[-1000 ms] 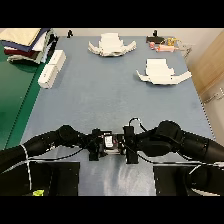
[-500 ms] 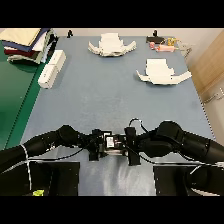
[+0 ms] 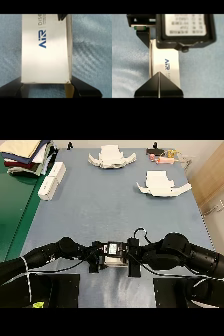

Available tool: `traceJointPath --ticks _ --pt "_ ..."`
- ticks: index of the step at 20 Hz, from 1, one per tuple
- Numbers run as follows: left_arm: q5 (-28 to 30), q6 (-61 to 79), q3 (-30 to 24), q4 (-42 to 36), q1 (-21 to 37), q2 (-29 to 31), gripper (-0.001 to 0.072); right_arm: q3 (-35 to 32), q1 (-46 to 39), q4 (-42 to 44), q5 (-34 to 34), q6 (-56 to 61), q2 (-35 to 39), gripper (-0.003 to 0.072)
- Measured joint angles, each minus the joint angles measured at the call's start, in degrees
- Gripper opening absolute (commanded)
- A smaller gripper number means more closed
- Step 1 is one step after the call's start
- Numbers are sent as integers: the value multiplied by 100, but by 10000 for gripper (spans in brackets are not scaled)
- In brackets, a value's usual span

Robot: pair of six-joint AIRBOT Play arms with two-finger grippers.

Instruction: Fold the box.

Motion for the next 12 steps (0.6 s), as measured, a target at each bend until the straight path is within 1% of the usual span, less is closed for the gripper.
traceJointPath --ticks 3,5,9,12 --pt "2 0 0 0 0 0 453 -214 -4 192 348 452 0 3" --pt "2 0 0 0 0 0 453 -514 -4 474 809 841 138 3" --pt "4 0 0 0 0 0 453 -1331 2 905 2070 1733 831 4" --pt "4 -2 0 0 0 0 453 -1888 9 1062 2758 2057 1296 4"
